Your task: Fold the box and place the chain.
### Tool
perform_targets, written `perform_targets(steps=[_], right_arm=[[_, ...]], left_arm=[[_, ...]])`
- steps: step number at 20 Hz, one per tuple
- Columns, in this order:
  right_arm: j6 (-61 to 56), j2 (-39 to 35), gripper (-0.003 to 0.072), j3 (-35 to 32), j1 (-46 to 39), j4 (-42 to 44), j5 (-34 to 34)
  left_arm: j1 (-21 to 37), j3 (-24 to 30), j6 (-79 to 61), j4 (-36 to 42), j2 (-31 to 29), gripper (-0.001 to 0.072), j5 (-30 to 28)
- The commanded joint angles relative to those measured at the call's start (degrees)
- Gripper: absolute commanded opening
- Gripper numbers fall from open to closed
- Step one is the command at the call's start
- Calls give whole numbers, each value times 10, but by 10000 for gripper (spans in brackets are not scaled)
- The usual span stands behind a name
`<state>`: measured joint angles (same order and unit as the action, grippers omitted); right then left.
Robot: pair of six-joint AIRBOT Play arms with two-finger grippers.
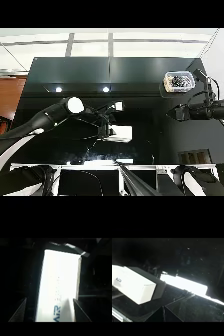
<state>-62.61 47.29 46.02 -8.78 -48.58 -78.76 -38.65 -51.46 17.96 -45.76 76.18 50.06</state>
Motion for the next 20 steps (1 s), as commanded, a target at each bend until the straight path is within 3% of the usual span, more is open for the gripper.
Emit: perform_targets(steps=[1, 8, 20], right_arm=[[0, 0, 10, -1, 0, -2, -1], [0, 0, 11, -10, 0, -2, 0], [0, 0, 11, -10, 0, -1, 19]], left_arm=[[-13, -13, -7, -2, 28, 711, -10], [-13, -17, -32, -3, 28, 711, 30], [-20, -17, -57, -3, 33, 711, 31]])
